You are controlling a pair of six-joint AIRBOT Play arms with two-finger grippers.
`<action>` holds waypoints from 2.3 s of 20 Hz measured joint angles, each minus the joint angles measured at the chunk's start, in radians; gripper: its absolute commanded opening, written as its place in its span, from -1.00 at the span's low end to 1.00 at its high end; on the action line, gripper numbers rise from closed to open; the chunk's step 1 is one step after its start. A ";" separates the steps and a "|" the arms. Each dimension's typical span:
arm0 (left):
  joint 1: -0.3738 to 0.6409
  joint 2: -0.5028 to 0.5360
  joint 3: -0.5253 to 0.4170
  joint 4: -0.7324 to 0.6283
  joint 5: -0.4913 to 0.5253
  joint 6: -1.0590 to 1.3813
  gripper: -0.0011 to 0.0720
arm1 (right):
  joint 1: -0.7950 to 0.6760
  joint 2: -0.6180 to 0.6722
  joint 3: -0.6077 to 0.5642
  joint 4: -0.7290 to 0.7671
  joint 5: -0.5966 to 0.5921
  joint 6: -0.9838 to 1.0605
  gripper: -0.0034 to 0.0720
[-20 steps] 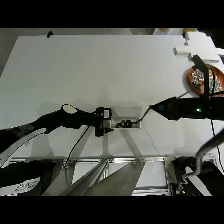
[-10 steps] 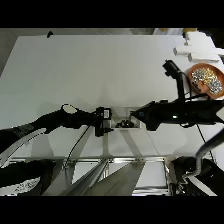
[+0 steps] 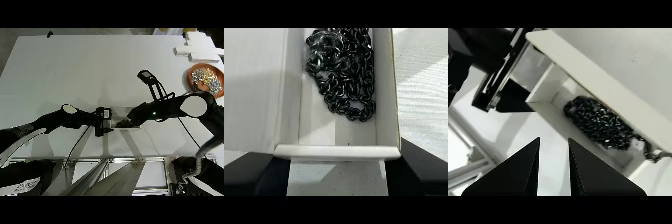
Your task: Fold the box and place the chain.
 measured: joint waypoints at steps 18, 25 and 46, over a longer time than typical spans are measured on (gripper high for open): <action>0.000 0.000 0.000 0.000 0.000 0.000 -0.77 | -0.443 -0.217 0.041 -0.381 0.047 0.075 -0.30; 0.000 0.000 0.000 0.000 0.000 0.000 -0.77 | -0.456 -0.314 -0.030 -0.403 -0.034 0.099 -0.10; 0.000 0.000 0.000 0.000 0.000 0.000 -0.77 | -0.455 -0.303 -0.042 -0.424 -0.043 0.098 -0.88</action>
